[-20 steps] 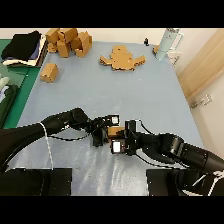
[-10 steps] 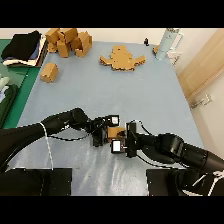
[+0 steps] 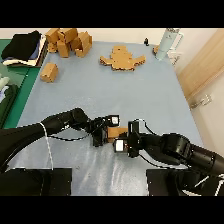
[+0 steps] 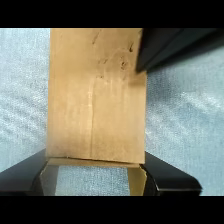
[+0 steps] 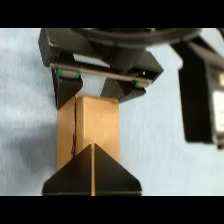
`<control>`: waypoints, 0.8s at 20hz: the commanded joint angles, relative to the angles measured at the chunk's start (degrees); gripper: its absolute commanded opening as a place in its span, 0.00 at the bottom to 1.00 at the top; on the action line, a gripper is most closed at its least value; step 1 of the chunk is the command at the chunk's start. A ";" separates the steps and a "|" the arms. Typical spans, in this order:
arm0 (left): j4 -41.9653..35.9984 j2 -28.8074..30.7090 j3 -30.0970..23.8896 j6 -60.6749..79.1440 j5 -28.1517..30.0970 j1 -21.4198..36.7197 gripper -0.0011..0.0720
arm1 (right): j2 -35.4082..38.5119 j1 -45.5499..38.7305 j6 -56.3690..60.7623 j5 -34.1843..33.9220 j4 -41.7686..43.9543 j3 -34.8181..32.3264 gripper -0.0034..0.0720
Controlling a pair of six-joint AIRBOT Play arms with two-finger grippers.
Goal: Fold the box.
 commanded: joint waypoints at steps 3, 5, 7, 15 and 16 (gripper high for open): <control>0.00 0.00 -0.04 -0.02 0.02 0.00 0.65 | -1.27 -0.39 0.46 -3.30 -0.39 -0.07 0.06; 0.00 0.00 -0.02 -0.02 0.04 0.00 0.65 | -3.02 -0.39 0.44 -3.28 -0.31 -0.04 0.06; 0.00 0.02 -0.04 -0.02 0.02 0.00 0.65 | -3.80 -0.35 0.42 -3.21 0.22 -0.04 0.06; 0.00 0.02 -0.04 -0.02 0.02 0.00 0.65 | -2.01 -0.35 0.42 -3.28 -0.07 0.09 0.06; 0.00 0.00 -0.04 -0.02 0.02 0.00 0.65 | -0.83 -0.35 0.44 -3.30 -0.50 0.09 0.06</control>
